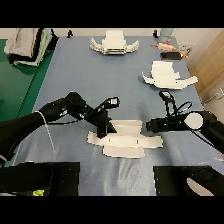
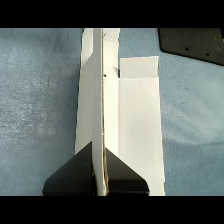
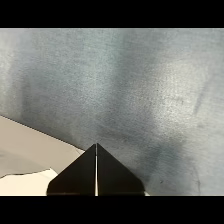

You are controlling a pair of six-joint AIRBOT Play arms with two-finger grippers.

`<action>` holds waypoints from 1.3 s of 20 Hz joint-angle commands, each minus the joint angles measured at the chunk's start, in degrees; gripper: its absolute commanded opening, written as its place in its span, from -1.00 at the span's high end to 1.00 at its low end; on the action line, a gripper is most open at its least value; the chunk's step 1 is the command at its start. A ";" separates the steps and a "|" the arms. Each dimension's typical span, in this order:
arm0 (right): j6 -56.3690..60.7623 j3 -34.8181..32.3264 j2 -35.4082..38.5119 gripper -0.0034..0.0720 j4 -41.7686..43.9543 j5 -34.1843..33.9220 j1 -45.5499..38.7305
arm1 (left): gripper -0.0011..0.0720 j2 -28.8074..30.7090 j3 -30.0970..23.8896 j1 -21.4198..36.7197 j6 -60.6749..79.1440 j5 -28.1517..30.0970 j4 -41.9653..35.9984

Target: Fold the box.

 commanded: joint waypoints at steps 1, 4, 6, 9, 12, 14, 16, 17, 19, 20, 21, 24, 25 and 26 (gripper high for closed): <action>0.02 0.04 0.04 0.90 0.04 0.04 0.00 | 0.93 -0.09 -0.15 0.04 -2.34 2.19 0.28; 0.00 0.07 0.04 0.90 0.04 0.04 0.00 | 0.93 -0.07 -0.15 0.04 -3.91 2.78 0.28; -0.02 0.07 0.04 0.90 0.02 0.02 0.00 | 0.93 0.20 -0.13 0.04 -3.82 2.78 0.31; -0.37 0.04 0.04 0.90 0.02 0.02 0.00 | 0.93 2.01 -0.15 0.04 -3.82 3.30 0.33; -0.39 0.04 0.04 0.90 0.02 0.00 0.00 | 0.93 5.38 -0.15 0.04 -3.82 5.31 0.63; -0.39 0.04 0.04 0.90 0.02 -0.04 0.00 | 0.93 5.73 -0.17 -0.02 -3.82 4.59 1.51; -0.39 0.04 0.04 0.90 -0.07 -0.04 0.00 | 0.93 5.11 -0.17 -0.22 -3.54 3.82 1.77; -0.39 0.04 0.04 0.90 -0.13 -0.07 0.00 | 0.93 4.90 -0.20 -0.46 -3.04 4.17 1.79; -0.39 0.04 0.04 0.90 -0.17 -0.09 0.00 | 0.93 4.55 -0.26 -1.42 -0.68 5.18 1.53; -0.39 0.04 0.04 0.90 -0.17 -0.07 0.00 | 0.93 4.55 -0.44 -2.16 0.28 6.58 1.51; -0.39 0.04 0.04 0.90 -0.17 -0.07 0.00 | 0.93 4.55 -0.57 -2.91 0.35 7.78 1.53; -0.42 0.04 0.04 0.90 -0.20 -0.04 0.00 | 0.93 4.55 -1.22 -3.65 0.55 7.96 1.51; -0.42 0.04 0.04 0.90 -0.26 -0.07 0.00 | 0.93 4.57 -1.55 -3.63 0.55 7.34 1.53; -0.42 0.04 0.04 0.90 -0.35 -0.07 0.00 | 0.93 4.57 -1.92 -3.63 0.57 6.49 1.53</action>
